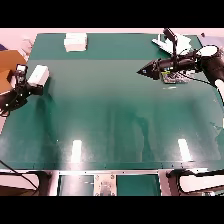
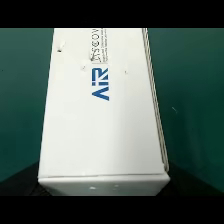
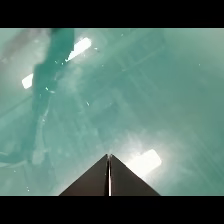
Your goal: Fold the box and place the chain.
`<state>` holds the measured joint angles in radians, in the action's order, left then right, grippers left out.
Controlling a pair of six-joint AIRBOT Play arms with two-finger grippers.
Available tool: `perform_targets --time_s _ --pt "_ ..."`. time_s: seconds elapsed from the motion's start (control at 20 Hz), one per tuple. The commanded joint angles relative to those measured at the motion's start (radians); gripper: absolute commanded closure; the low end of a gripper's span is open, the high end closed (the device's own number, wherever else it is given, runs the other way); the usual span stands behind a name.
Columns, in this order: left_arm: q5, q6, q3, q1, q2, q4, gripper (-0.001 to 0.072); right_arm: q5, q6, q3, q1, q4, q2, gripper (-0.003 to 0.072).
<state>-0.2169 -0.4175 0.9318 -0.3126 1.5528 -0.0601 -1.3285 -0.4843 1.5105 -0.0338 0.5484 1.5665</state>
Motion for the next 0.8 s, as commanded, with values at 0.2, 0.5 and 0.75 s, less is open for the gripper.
perform_targets --time_s 0.2,0.5,0.75 --pt "0.063 -0.005 -0.010 -0.002 0.001 -0.019 0.0494 0.005 -0.006 0.001 0.000 -0.013 -0.001 0.0673" --pt "0.077 0.002 -0.010 -0.002 0.001 -0.019 0.0034 0.011 -0.013 0.001 0.000 -0.013 -0.001 0.0252" --pt "0.104 0.034 -0.011 -0.002 -0.013 -0.019 -0.0009 0.014 -0.013 0.002 -0.014 -0.013 -0.001 0.0143"
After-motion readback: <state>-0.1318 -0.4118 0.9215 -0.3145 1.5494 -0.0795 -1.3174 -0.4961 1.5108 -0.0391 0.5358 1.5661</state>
